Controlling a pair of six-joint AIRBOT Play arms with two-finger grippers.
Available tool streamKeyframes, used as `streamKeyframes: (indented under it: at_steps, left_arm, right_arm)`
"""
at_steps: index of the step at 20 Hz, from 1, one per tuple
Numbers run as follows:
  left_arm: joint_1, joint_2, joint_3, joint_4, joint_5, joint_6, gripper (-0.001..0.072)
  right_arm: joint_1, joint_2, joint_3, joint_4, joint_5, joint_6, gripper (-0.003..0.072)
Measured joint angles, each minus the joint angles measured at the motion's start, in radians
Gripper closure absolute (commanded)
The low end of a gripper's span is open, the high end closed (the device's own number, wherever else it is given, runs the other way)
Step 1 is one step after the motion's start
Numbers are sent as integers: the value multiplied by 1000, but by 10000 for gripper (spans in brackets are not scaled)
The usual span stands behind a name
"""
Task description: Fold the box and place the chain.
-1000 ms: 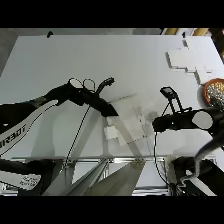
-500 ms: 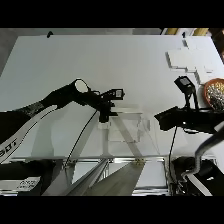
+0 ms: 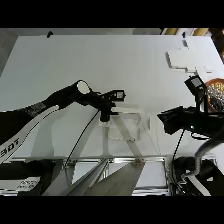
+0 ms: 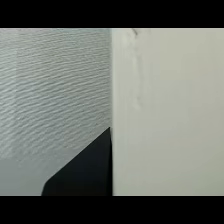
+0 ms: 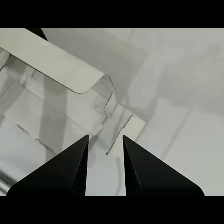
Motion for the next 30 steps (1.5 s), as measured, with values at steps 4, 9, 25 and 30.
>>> streamKeyframes:
  at_steps: [4,9,25,30]
  left_arm:
    - [0,2,0,2,27,-37,710]
    - [0,27,0,12,60,-82,710]
    - [-14,14,0,29,70,-85,708]
    - [-14,13,0,32,69,-86,700]
  right_arm:
    - [0,2,0,-5,1,-21,447]
    - [0,3,0,-16,0,-31,447]
    - [0,3,0,-26,3,-33,447]
    - [0,3,0,-27,3,-33,447]
